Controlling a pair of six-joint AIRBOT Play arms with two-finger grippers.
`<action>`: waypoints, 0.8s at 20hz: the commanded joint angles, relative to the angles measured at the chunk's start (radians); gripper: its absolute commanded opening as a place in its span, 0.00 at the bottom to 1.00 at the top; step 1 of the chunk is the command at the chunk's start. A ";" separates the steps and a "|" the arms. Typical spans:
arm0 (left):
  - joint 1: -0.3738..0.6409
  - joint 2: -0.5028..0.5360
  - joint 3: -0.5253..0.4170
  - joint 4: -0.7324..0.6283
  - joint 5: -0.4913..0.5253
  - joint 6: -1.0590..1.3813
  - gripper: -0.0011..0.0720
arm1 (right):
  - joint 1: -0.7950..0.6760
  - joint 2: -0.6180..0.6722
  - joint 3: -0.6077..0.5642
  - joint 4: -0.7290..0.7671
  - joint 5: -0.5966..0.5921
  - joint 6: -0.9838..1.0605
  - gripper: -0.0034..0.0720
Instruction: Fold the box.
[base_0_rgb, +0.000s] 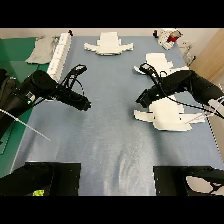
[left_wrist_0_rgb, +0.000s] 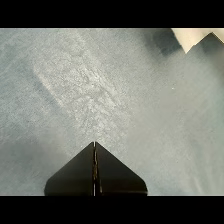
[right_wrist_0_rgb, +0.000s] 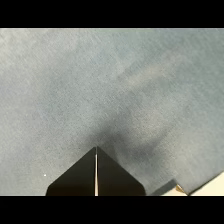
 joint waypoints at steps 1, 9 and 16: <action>-0.001 0.000 0.001 0.000 0.000 0.000 0.03 | 0.000 0.000 0.001 0.002 0.000 0.000 0.05; -0.001 0.000 0.001 -0.019 0.002 0.000 0.03 | 0.002 -0.001 0.000 0.016 -0.051 0.621 0.08; -0.001 0.000 0.001 -0.060 0.010 -0.047 0.03 | -0.231 0.000 0.208 -0.385 -0.307 1.033 0.57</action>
